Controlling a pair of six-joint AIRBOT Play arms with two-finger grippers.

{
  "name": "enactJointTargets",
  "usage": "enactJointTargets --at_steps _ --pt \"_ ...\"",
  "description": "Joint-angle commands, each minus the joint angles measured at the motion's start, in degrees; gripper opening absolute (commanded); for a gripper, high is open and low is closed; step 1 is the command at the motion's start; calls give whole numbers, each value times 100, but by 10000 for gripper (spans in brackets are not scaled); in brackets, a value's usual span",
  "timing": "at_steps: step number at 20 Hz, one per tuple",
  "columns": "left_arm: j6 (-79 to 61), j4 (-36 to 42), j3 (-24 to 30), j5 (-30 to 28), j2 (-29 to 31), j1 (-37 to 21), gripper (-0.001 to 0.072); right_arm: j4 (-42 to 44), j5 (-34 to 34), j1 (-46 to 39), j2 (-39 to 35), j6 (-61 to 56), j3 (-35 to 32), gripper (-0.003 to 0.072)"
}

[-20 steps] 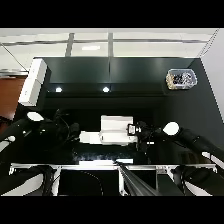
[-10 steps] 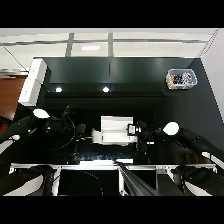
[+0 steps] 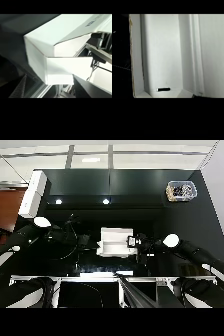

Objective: Fold the box and place the chain.

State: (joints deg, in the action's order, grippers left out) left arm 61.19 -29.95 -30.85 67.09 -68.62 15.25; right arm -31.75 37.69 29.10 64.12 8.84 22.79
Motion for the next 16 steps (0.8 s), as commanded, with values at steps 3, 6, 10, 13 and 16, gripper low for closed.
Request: enactJointTargets --at_steps 3,6,10,13,16 --pt "44 24 -37 -1401 4 1058 621 0 0 4 2 0 2 205" --pt "267 -2 -37 -1862 4 1360 619 2 2 7 2 0 2 205" --pt "651 -306 -42 -1982 4 1488 613 0 2 4 2 0 2 205" --pt "1370 -1036 -101 -2120 2 1598 613 0 2 7 2 0 2 205" --pt "2277 -2127 -402 -2212 -17 1908 613 0 0 7 2 0 2 205"
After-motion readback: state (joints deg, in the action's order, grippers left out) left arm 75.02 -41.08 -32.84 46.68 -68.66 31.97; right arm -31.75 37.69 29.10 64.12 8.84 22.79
